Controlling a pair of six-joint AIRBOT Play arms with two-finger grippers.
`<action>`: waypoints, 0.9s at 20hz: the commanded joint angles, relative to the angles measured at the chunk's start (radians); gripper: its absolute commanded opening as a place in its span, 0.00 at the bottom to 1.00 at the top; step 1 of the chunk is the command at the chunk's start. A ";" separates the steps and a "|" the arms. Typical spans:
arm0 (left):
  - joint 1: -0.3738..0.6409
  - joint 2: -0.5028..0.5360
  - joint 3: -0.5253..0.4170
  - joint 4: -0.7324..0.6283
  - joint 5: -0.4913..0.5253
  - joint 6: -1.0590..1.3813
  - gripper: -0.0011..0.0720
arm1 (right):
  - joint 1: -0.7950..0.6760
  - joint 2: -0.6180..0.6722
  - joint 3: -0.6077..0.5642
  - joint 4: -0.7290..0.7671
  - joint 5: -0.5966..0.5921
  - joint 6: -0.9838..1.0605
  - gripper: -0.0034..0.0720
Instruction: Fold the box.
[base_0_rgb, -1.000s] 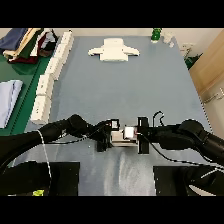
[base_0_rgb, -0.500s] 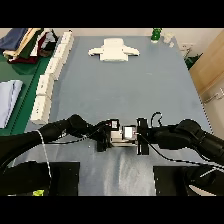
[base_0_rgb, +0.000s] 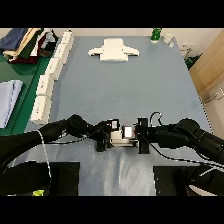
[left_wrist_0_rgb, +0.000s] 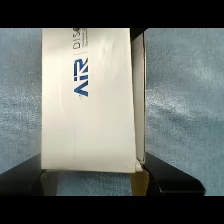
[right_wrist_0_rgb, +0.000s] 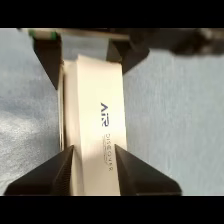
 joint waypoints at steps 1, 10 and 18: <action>0.000 0.001 0.000 -0.002 0.000 -0.004 0.73 | 0.002 0.019 0.001 0.023 -0.004 0.019 0.59; 0.000 0.001 0.000 -0.002 0.000 -0.003 0.73 | 0.002 0.140 0.000 0.077 -0.035 0.359 0.34; 0.000 0.001 0.000 -0.003 0.000 -0.003 0.73 | 0.054 0.210 -0.245 0.349 0.465 0.686 0.05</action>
